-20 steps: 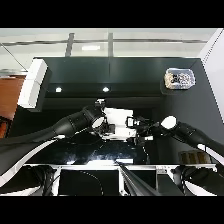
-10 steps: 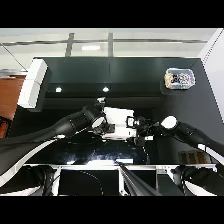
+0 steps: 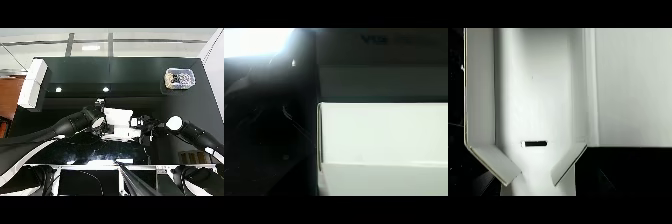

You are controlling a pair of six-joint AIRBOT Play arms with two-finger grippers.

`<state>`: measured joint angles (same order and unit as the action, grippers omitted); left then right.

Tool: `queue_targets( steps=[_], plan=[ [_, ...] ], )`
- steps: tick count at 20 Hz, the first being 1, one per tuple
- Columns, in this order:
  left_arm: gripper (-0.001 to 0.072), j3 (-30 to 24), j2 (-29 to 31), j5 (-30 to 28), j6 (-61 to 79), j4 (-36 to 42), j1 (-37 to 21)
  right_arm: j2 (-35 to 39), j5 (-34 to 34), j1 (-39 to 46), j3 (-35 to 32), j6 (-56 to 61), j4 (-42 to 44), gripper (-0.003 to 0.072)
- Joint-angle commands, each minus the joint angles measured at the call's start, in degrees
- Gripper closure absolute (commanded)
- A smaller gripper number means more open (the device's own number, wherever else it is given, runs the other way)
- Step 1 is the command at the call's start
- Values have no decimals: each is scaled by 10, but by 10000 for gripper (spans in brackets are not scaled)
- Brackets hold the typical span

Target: Fold the box and place the chain.

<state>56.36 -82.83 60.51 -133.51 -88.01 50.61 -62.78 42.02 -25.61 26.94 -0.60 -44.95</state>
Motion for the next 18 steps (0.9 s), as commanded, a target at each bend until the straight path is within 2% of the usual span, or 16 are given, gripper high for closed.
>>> queue_targets(
  steps=[1, 3, 4, 5, 6, 8, 9, 10, 18],
  plan=[
    [682, 0, 0, 4, -3, -5, -1, 7, 4, 2, 1, 4, 0, -3],
    [682, 0, 0, 4, -3, -5, -1, 7, 4, 2, 1, 2, 16, 113],
    [682, 0, 0, 4, -3, -5, -1, 7, 4, 1, 1, 2, 16, 112],
    [682, 0, 0, 4, -3, -5, -1, 7, 6, 0, 1, 2, 18, 142],
    [682, 0, 0, 4, -3, -5, -1, 7, 9, -3, 1, 2, 20, 268],
    [682, 0, 0, 4, -3, -5, -1, 7, 10, -15, 1, 2, 45, 286],
    [682, 0, 0, 4, -3, -5, -1, 7, 10, -21, 1, 7, 56, 412],
    [682, 0, 0, 0, -3, -5, -1, 7, 8, -28, 1, 13, 70, 444],
    [682, 0, 0, -2, -3, -4, -1, 6, -28, -52, 0, 25, 132, 444]
  ],
)
